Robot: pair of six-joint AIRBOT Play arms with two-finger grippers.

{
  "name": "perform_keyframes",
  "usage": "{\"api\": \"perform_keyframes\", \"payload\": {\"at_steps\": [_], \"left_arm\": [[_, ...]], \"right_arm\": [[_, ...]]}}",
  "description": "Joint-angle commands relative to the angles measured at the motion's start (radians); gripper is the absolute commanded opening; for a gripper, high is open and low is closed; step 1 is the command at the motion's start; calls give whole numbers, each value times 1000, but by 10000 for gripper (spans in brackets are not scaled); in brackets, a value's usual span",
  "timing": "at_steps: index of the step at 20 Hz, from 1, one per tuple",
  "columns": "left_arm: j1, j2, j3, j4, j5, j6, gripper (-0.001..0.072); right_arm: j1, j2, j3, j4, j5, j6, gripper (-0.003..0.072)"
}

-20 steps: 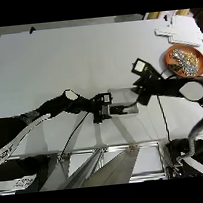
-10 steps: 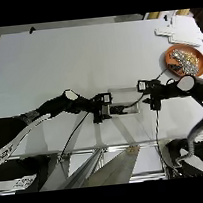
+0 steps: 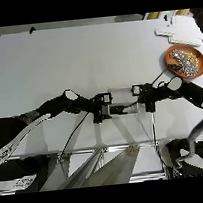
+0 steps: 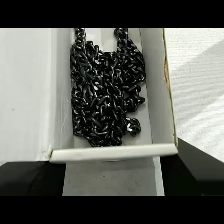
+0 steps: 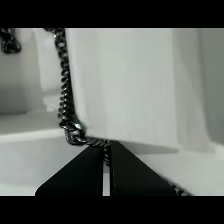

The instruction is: Fold the box and place the chain.

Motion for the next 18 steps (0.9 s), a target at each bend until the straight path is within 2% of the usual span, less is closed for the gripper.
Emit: {"api": "perform_keyframes", "payload": {"at_steps": [1,6,9,11,16,18], "left_arm": [[0,0,1,0,0,0,311],[0,0,1,0,0,0,311],[0,0,1,0,0,0,311],[0,0,1,0,0,0,311],[0,0,1,0,0,0,311],[0,0,1,0,0,0,311]], "right_arm": [[2,52,-1,-138,82,232,15],[92,317,-2,-124,113,664,15],[227,418,-2,-24,82,739,15],[331,422,-2,56,6,739,16],[532,369,-2,172,-277,740,16],[559,320,-2,194,-304,755,16]]}}
